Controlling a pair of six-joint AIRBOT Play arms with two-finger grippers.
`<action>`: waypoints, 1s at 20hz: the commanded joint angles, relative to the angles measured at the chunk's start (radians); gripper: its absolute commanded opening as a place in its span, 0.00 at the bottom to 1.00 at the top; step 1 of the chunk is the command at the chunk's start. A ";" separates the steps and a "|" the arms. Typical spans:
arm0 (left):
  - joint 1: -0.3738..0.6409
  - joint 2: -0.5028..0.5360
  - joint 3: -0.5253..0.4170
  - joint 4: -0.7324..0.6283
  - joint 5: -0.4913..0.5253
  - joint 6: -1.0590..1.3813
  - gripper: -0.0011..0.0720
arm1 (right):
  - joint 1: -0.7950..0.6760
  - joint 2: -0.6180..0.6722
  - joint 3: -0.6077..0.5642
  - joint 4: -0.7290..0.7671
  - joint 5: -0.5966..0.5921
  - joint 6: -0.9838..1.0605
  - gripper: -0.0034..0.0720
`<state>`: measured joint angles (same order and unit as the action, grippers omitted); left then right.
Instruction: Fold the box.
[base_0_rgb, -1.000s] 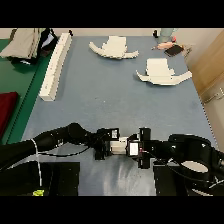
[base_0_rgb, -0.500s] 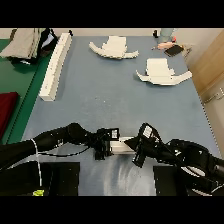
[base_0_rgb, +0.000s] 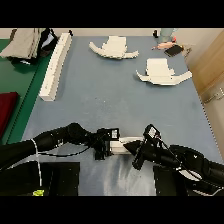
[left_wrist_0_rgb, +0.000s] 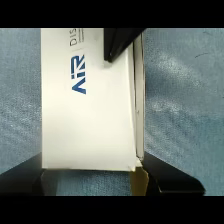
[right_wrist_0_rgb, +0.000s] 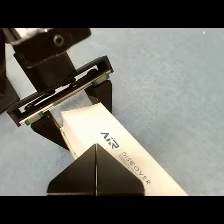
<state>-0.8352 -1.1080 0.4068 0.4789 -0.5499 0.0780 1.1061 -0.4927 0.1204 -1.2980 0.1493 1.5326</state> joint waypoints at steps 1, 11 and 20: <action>0.000 -0.001 0.000 0.000 0.000 0.000 0.66 | 0.039 -0.001 -0.033 0.036 -0.012 0.015 0.05; 0.000 -0.001 0.000 0.000 0.000 0.000 0.66 | 0.032 -0.068 -0.064 0.039 -0.018 0.036 0.05; 0.000 -0.001 0.000 0.000 0.000 0.000 0.66 | 0.032 -0.066 -0.061 0.039 -0.018 0.041 0.05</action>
